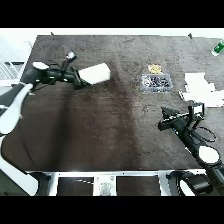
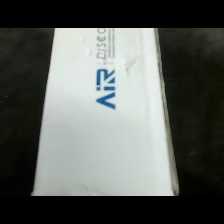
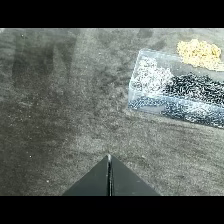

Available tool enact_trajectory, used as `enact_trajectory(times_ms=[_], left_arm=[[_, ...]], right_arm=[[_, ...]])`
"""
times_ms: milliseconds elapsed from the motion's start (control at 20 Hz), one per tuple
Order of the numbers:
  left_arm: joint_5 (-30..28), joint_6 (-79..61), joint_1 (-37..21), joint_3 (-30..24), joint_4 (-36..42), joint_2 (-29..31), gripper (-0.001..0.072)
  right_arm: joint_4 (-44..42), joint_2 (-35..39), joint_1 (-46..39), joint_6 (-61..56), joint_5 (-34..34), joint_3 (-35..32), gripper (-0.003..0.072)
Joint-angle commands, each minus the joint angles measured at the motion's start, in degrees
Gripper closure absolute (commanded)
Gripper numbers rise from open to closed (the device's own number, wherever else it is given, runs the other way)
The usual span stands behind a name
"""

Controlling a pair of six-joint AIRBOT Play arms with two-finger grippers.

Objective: Fold the box and place the chain.

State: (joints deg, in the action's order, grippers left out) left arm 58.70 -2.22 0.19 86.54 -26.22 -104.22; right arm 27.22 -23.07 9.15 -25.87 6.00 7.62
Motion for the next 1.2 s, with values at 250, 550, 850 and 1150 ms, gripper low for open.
enact_trajectory(times_ms=[250,550,850,1150], left_arm=[[-19.93,16.79,-21.18,-12.24,-0.98,8.07,0.0698],[-28.74,17.22,-28.04,-12.2,-2.97,8.0,0.0696],[-29.83,21.33,-28.04,-2.29,-5.38,-2.03,0.0695],[-33.59,23.23,-28.09,1.51,-5.14,-7.72,0.0695]], right_arm=[[-0.2,0.0,-0.04,-0.07,-0.04,-0.02,0.0674],[-0.2,0.0,-0.02,-0.09,-0.04,-0.02,0.0674],[-0.2,0.0,0.0,-0.09,-0.04,-0.02,0.0674],[-0.2,-0.11,0.02,-0.09,-0.04,-0.02,0.0673]])
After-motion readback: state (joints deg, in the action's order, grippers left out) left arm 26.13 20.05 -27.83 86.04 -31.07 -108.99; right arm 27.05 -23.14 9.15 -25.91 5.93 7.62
